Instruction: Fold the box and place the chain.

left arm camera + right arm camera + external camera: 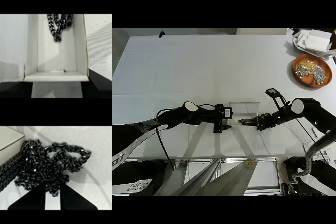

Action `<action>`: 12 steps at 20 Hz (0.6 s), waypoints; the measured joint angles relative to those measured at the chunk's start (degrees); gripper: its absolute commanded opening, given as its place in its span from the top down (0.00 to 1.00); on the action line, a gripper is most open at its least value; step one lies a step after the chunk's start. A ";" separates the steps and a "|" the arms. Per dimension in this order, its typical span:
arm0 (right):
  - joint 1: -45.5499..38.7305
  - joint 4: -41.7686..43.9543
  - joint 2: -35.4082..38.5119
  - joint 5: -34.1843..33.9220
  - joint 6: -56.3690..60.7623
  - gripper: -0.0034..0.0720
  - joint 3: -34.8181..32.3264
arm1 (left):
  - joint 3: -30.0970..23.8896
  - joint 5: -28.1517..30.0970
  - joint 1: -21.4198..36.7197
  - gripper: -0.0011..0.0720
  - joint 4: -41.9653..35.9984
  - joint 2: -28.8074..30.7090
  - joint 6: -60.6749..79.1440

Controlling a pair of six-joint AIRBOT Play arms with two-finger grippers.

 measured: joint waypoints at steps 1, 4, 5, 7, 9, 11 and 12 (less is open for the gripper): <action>0.00 0.07 0.00 -0.02 0.00 0.93 -0.07 | 0.00 0.00 0.00 0.86 0.00 0.00 -0.02; 0.00 0.26 0.02 -0.04 0.04 0.94 -0.17 | -0.02 0.00 0.00 0.86 -0.02 0.00 0.00; 0.00 0.26 0.07 0.09 0.04 0.94 -0.22 | 0.00 0.00 0.00 0.86 0.00 0.00 -0.02; 0.02 -0.17 0.72 0.66 0.04 0.94 -0.26 | 0.00 0.00 0.00 0.86 0.00 0.00 -0.02; 0.00 -0.11 2.58 0.70 0.04 0.94 0.22 | -0.02 0.00 0.00 0.86 0.00 0.00 0.00; 0.00 -0.33 5.38 0.94 0.04 0.94 1.49 | -0.02 0.00 0.00 0.86 0.00 0.00 0.00; 0.00 -0.44 7.04 1.01 0.04 0.94 2.45 | -0.02 0.00 0.00 0.86 0.00 0.00 -0.02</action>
